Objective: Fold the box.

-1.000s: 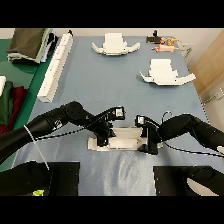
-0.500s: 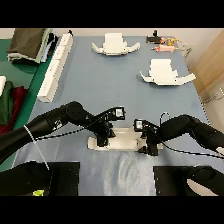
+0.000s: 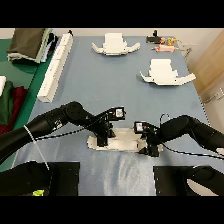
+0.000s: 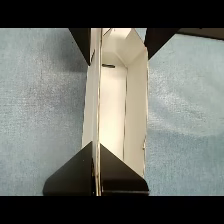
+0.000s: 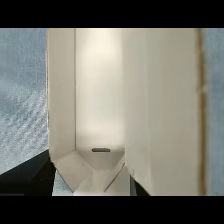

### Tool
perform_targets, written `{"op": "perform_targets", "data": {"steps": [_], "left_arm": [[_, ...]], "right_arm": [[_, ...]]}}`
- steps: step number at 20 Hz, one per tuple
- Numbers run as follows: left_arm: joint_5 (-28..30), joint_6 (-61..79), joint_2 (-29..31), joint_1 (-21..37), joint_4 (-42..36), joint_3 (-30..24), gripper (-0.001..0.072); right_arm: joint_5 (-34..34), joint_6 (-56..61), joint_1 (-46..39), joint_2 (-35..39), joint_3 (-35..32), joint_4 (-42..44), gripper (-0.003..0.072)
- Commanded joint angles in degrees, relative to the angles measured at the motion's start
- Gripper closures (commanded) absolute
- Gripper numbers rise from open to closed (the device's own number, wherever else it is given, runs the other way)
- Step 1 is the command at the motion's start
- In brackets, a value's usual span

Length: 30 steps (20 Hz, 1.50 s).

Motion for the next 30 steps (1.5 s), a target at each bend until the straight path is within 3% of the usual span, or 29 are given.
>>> {"op": "perform_targets", "data": {"steps": [1, 7, 24, 26, 27, 28, 30], "left_arm": [[0.0, -0.02, -0.04, 0.02, 0.0, -0.04, 0.0695], [0.0, -0.02, -0.04, 0.02, 0.0, -0.02, 0.0695], [0.0, -0.02, -0.04, 0.02, 0.0, -0.02, 0.0695], [0.0, -0.02, -0.04, 0.02, 0.0, -0.02, 0.0695], [0.02, -0.02, -0.04, 0.02, 0.0, -0.04, 0.0695], [0.0, -0.02, -0.04, 0.02, 0.0, -0.04, 0.0695], [0.0, -0.02, -0.04, 0.02, 0.0, -0.02, 0.0695]], "right_arm": [[1.29, -0.02, 0.02, -0.37, -0.02, 0.15, 0.001], [1.62, 1.03, 0.04, -0.37, -0.02, 0.11, 0.001], [11.76, 0.98, 3.76, 0.31, -3.61, -0.66, 0.0016], [11.76, 0.98, 3.76, 0.81, -3.61, -1.55, 0.0036], [11.65, 1.03, 3.76, 1.05, -3.61, -2.1, 0.0109], [11.32, 1.03, 3.76, 1.27, -3.61, -2.58, 0.024], [11.3, 1.03, 3.69, 1.38, -3.61, -2.6, 0.0248]]}}
